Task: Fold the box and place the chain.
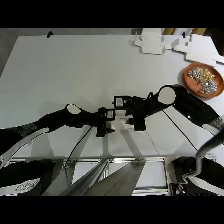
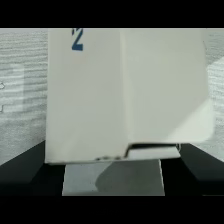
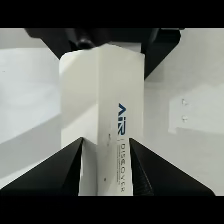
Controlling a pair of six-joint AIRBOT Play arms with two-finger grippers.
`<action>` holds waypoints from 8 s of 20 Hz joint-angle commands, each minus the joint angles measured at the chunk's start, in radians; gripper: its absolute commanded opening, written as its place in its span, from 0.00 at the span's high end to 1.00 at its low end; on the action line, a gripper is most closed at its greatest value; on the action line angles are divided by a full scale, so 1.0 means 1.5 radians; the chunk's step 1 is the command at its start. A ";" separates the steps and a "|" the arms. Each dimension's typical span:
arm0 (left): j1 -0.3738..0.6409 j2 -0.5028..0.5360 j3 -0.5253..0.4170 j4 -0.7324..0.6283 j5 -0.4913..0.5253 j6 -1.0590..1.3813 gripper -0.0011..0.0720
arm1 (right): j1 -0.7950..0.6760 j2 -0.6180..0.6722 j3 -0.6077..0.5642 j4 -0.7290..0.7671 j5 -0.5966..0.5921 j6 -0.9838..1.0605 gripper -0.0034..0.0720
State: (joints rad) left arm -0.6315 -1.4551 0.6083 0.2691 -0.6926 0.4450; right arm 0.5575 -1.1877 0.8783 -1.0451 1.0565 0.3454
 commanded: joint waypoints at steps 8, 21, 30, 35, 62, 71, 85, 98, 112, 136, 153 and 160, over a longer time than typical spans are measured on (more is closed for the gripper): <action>0.000 0.001 0.000 0.000 0.000 0.000 0.70 | 0.002 0.001 -0.014 -0.032 -0.014 0.014 0.76; 0.000 0.001 0.000 0.000 0.000 0.000 0.70 | 0.002 0.007 -0.042 0.035 -0.011 0.016 0.47; 0.000 0.001 0.000 0.000 0.000 0.000 0.70 | 0.002 0.022 -0.042 0.037 0.000 0.017 0.93; 0.000 0.001 0.000 0.000 0.000 0.000 0.70 | 0.002 -0.004 -0.047 0.036 0.005 0.034 0.93; 0.000 0.001 0.000 0.000 0.000 0.000 0.70 | -0.159 0.140 -0.076 -0.315 0.065 0.585 0.94; 0.000 0.001 0.000 0.000 0.000 0.000 0.70 | -0.386 0.129 -0.091 -0.318 0.126 0.829 0.93; 0.022 0.069 0.000 0.016 -0.020 -0.108 0.69 | -0.386 0.129 -0.091 -0.317 0.126 0.829 0.93; 0.453 0.499 0.000 0.622 -0.054 -0.910 0.69 | -0.386 0.129 -0.091 -0.317 0.126 0.829 0.93; 0.667 0.332 -0.023 0.686 -0.120 -1.035 0.50 | -0.386 0.129 -0.091 -0.317 0.126 0.829 0.93; 0.610 0.668 -0.023 0.682 -0.225 -1.046 0.12 | -0.386 0.130 -0.091 -0.317 0.126 0.829 0.93; 0.610 0.680 -0.023 0.690 -0.272 -1.110 0.12 | -0.386 0.129 -0.091 -0.317 0.126 0.829 0.93; 0.610 0.625 -0.023 0.690 -0.255 -1.110 0.12 | -0.386 0.129 -0.091 -0.317 0.126 0.829 0.93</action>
State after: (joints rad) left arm 0.2836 -0.4812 0.5735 1.3025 -1.0885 -1.2201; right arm -0.0200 -0.9936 0.7429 -1.5211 1.2446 1.5890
